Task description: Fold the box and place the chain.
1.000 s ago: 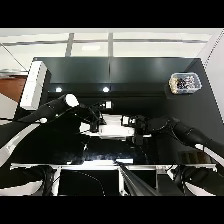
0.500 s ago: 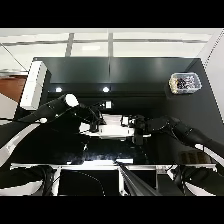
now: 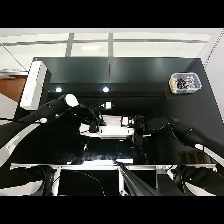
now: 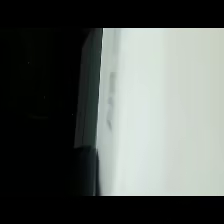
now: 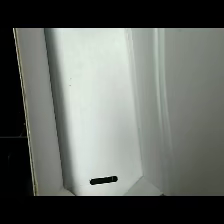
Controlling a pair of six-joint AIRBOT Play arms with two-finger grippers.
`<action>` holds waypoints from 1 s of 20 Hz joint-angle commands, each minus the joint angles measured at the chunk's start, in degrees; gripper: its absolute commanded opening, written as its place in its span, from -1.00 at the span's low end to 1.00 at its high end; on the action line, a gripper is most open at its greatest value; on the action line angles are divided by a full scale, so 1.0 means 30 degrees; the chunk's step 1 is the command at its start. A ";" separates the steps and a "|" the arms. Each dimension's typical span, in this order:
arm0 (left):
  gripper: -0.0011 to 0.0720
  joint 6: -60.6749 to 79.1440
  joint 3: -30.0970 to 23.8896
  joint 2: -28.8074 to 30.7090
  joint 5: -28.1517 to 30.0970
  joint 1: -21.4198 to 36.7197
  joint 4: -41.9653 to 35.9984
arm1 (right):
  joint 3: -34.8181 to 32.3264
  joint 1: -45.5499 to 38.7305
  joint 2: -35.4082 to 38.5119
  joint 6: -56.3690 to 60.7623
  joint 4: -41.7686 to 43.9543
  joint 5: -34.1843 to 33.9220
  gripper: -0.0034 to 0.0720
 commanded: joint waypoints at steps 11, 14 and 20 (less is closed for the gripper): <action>0.43 -0.3446 0.0634 0.2055 -0.2681 0.2280 0.3490 | 0.0000 0.0015 0.0044 0.0036 -0.0015 -0.0036 0.53; 0.41 -0.4605 0.0634 0.2965 -0.3898 0.3461 0.3534 | 0.0000 0.0015 0.0044 0.0029 -0.0029 -0.0044 0.53; -0.89 -0.6987 0.0437 0.5734 -0.8247 0.3883 0.3730 | 0.0000 0.0015 0.0036 0.0036 -0.0087 -0.0262 0.53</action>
